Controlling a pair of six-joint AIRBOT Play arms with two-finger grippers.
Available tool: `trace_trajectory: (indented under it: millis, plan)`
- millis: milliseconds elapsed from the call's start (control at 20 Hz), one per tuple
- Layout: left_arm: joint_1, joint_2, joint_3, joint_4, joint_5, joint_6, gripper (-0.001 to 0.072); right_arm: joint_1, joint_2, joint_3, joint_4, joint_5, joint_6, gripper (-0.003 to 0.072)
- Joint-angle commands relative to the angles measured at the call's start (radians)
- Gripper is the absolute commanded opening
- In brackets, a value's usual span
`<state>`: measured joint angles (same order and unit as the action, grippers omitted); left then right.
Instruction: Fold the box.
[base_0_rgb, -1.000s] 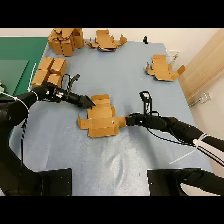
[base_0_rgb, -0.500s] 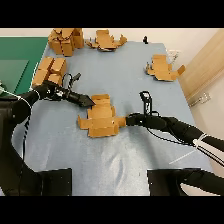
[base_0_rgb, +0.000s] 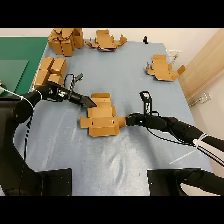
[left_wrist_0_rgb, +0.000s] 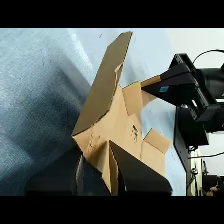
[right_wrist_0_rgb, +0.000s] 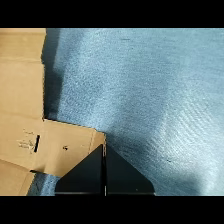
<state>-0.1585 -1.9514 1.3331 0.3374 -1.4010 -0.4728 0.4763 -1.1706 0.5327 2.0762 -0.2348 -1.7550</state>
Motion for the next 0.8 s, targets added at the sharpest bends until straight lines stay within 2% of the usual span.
trace_trajectory:
  millis: [0,750]
  plan:
    - [-0.002,0.001,0.002,0.0,0.002,0.009,0.0234,0.0,0.0,0.001,0.0,-0.006,0.0,0.0006]
    - [0.021,0.001,0.008,-0.022,0.072,0.012,0.0234,0.0,0.0,0.001,0.001,-0.024,0.0,0.0005]
